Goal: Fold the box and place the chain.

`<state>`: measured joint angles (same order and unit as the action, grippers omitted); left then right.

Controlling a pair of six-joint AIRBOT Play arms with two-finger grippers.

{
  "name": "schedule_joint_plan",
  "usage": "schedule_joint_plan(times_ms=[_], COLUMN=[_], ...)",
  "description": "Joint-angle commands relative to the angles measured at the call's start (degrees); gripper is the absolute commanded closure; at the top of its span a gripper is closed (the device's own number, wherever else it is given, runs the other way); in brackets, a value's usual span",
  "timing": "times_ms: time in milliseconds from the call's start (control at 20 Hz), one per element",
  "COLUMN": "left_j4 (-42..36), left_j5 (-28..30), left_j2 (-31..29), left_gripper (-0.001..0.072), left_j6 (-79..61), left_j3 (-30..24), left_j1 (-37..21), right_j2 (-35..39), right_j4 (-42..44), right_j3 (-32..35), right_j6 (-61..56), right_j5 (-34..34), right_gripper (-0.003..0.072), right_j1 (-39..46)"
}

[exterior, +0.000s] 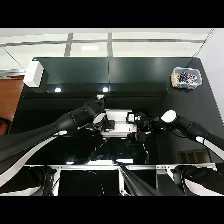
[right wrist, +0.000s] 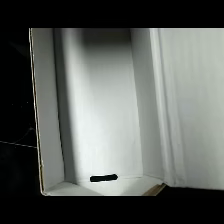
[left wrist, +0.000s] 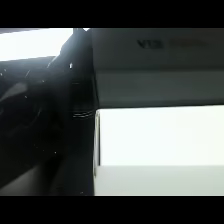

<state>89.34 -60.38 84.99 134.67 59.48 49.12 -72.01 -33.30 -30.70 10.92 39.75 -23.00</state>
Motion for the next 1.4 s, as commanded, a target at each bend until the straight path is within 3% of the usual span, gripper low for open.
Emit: schedule_joint_plan(times_ms=[0, 50, 100, 200, 500, 550, 650, 700, 800, 850, 900, 950, 1150, 1250, 1350], left_j4=[0.5, 0.4, 0.0, -0.3, -0.3, -0.3, -0.3, -0.3, -0.3, -0.3, -0.3, -0.3, -0.3, -0.3, -0.2], left_j5=[-0.1, -0.2, -0.2, -0.1, -0.1, -0.1, -0.2, -0.2, -0.2, -0.3, -0.2, -0.1, -0.1, -0.5, -1.5], left_j2=[0.2, 0.2, 0.2, 0.2, 0.5, 0.5, 0.5, 0.5, 0.5, 0.5, 0.5, 0.5, 0.5, 0.5, 0.5], left_gripper=[0.0324, 0.0373, 0.051, 0.068, 0.0678, 0.0594, 0.0304, 0.0286, 0.0321, 0.0454, 0.0652, 0.0684, 0.0684, 0.0685, 0.0684], left_j6=[0.8, 0.8, 0.8, 0.8, 0.8, 0.8, 0.8, 0.8, 0.8, 0.9, 0.9, 0.9, 0.8, 0.8, 0.8], left_j3=[0.8, 0.8, 0.8, 0.8, 0.8, 0.8, 0.8, 0.8, 0.8, 0.8, 0.8, 0.8, 0.8, 0.8, 0.8], left_j1=[0.2, 0.2, 0.2, 0.3, 0.3, 0.3, 0.3, 0.3, 0.3, 0.2, 0.2, 0.3, 0.3, 0.3, 0.2], right_j2=[0.0, 0.0, 0.0, 0.0, 0.0, 0.0, 0.0, 0.0, 0.0, 0.0, 0.0, 0.0, 0.0, 0.0, 0.7], right_j4=[0.0, 0.0, 0.0, 0.0, 0.0, 0.0, 0.0, 0.0, 0.0, 0.0, 0.0, 0.0, 0.1, 0.3, 0.0], right_j3=[0.0, 0.0, 0.0, 0.0, 0.0, 0.0, 0.0, 0.0, 0.0, 0.0, 0.0, 0.0, 0.0, 0.0, 0.0], right_j6=[0.0, 0.0, 0.0, 0.0, 0.0, 0.0, 0.0, 0.0, 0.0, 0.0, 0.0, 0.0, 0.0, -0.4, -1.2], right_j5=[0.0, 0.0, 0.0, 0.0, 0.0, 0.0, 0.0, 0.0, 0.0, 0.0, 0.0, 0.0, 0.0, -0.1, 0.3], right_gripper=[0.0444, 0.0444, 0.0444, 0.0444, 0.0444, 0.0444, 0.0444, 0.0444, 0.0444, 0.0444, 0.0444, 0.0444, 0.0437, 0.0015, 0.0016], right_j1=[0.0, 0.0, 0.0, 0.0, 0.0, 0.0, 0.0, 0.0, 0.0, 0.0, 0.0, 0.0, 0.0, 0.0, 0.2])
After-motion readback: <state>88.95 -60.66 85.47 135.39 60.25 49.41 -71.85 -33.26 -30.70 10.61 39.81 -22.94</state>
